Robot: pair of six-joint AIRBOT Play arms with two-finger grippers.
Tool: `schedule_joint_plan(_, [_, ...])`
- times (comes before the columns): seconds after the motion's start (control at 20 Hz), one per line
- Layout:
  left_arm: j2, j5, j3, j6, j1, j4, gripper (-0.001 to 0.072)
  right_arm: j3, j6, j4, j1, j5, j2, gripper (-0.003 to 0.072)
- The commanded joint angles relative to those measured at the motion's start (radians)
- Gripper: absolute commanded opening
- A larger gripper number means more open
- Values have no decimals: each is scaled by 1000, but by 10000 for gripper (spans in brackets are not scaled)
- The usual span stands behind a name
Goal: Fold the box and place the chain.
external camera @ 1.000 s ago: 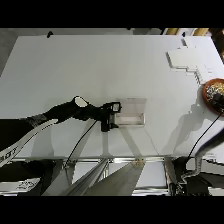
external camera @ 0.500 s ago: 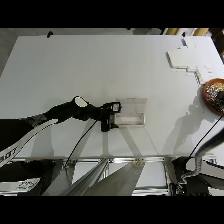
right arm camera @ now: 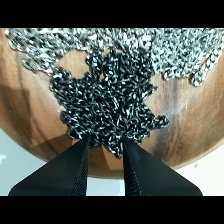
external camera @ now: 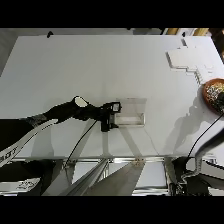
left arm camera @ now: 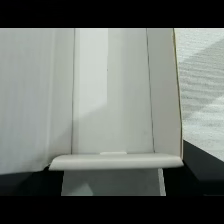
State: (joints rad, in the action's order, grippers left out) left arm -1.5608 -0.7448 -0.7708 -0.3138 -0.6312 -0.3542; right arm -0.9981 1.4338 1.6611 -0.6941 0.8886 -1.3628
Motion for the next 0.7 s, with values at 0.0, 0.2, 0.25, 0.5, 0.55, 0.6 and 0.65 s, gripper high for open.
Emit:
schedule_joint_plan(0.0, [0,0,0,0,0,0,288,-1,0,18,0,8,-37,232])
schedule_joint_plan(0.2, [0,0,0,0,0,0,288,-1,-3,35,0,-18,-37,231])
schedule_joint_plan(0.25, [0,0,0,0,0,0,288,-1,-3,35,0,-19,-37,230])
schedule_joint_plan(0.5, [0,0,0,0,0,0,288,-1,-3,34,0,-27,-47,230])
schedule_joint_plan(0.55, [0,0,0,0,0,0,288,-1,-3,34,0,-21,-56,230])
schedule_joint_plan(0.6, [0,0,0,0,0,0,288,-1,-3,34,0,-16,-66,230])
schedule_joint_plan(0.65, [0,0,0,0,0,0,288,-1,-3,34,0,-15,-71,229])
